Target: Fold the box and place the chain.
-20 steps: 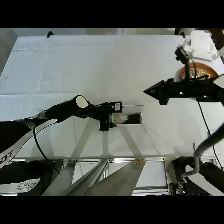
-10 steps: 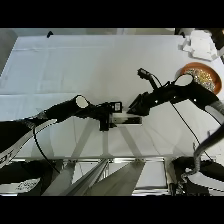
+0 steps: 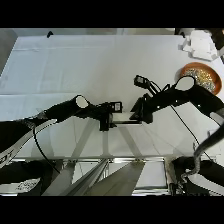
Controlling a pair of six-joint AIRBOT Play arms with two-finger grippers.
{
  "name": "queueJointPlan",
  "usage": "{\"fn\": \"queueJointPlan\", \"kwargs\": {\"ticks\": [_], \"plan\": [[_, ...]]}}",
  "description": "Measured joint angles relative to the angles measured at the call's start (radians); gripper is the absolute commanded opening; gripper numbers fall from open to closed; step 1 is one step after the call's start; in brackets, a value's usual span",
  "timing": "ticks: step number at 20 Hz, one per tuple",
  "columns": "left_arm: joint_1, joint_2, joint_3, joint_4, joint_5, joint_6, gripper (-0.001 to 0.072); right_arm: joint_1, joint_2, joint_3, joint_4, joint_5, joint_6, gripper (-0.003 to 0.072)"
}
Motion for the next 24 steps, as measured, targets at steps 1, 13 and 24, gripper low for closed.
{"fn": "queueJointPlan", "kwargs": {"ticks": [1,13,24], "plan": [[0.000,0.000,0.000,0.000,0.000,0.000,0.0434,0.003,0.012,-0.010,-0.021,-0.010,-0.004,0.0406],[0.000,0.000,0.000,-0.002,0.000,-0.004,0.0434,0.189,0.048,-0.038,-0.252,-0.253,0.052,0.0324],[0.000,0.000,0.000,0.000,0.002,0.000,0.0434,0.209,0.080,-0.038,-0.303,-0.316,0.095,0.0323]]}}
